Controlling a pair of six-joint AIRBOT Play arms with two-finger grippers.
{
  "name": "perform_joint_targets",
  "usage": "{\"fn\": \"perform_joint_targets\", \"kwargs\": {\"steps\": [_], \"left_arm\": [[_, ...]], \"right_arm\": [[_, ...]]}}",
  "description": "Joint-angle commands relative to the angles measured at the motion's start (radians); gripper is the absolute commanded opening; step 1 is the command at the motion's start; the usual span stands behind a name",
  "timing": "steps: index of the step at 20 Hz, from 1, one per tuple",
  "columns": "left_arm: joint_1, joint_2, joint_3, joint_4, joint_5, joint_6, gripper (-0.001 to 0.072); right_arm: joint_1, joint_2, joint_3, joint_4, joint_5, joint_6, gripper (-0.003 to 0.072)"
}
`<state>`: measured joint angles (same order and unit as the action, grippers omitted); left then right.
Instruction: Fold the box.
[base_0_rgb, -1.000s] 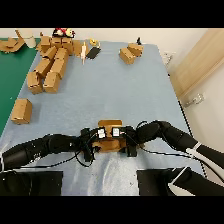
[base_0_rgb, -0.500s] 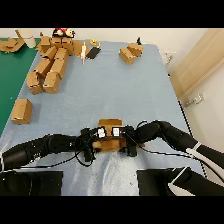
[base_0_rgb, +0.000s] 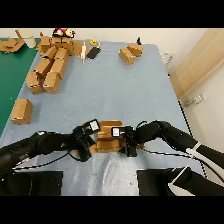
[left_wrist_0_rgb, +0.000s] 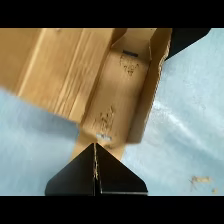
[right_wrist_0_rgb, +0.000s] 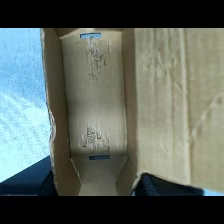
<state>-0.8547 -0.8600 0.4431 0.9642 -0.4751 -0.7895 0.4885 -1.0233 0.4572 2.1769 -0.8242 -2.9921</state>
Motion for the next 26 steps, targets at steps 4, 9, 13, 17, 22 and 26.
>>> {"fn": "perform_joint_targets", "kwargs": {"steps": [4,9,13,17,22,26], "left_arm": [[0.090,0.372,0.000,0.525,-0.357,-1.059,0.0011],[0.184,0.418,-0.066,0.445,-0.576,-1.358,0.0011],[0.185,0.375,-0.159,0.400,-0.539,-1.447,0.0011],[0.180,0.330,-0.188,0.285,-0.346,-1.430,0.0011],[0.153,0.226,-0.189,0.125,-0.157,-1.335,0.0011],[0.111,0.151,-0.188,0.081,-0.049,-1.316,0.0011]], "right_arm": [[0.000,0.000,0.000,0.000,0.000,0.000,0.0534],[0.000,0.000,0.000,0.000,0.000,0.000,0.0534],[0.000,0.000,0.000,0.000,0.000,0.000,0.0534],[0.000,0.000,0.000,0.000,0.000,0.000,0.0535],[0.000,0.000,0.000,0.000,0.000,0.000,0.0534],[0.000,0.000,0.000,0.000,0.000,0.000,0.0534]]}}
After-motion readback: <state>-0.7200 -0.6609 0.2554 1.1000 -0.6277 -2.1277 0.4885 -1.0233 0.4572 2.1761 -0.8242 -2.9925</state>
